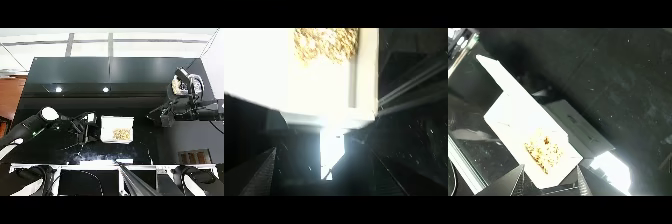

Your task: Fold the box and place the chain.

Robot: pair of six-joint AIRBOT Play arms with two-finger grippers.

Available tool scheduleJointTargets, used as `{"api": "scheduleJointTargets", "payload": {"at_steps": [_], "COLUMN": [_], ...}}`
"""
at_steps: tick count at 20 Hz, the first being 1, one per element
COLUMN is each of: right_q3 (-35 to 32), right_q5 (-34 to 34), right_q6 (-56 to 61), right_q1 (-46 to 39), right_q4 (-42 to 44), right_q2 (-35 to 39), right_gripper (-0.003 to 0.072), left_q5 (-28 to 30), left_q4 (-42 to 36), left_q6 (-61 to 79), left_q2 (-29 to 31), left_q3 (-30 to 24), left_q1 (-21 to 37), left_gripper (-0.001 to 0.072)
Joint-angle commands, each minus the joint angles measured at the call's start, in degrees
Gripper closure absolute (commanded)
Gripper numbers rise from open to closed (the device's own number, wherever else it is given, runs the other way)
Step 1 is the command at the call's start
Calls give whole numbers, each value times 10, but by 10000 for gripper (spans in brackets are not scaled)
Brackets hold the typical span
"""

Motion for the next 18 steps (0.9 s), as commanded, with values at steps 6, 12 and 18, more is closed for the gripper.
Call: {"api": "scheduleJointTargets", "payload": {"at_steps": [6,12,18], "right_q3": [0,0,0], "right_q5": [7,6,5], "right_q6": [0,0,0], "right_q1": [0,0,0], "right_q4": [0,0,0], "right_q2": [0,0,0], "right_gripper": [291,292,292], "left_q5": [0,-2,0], "left_q4": [-17,-37,-51], "left_q6": [48,47,47], "left_q2": [-52,-52,-54], "left_q3": [17,17,17], "left_q1": [0,0,-21], "left_gripper": [-2,0,0]}}
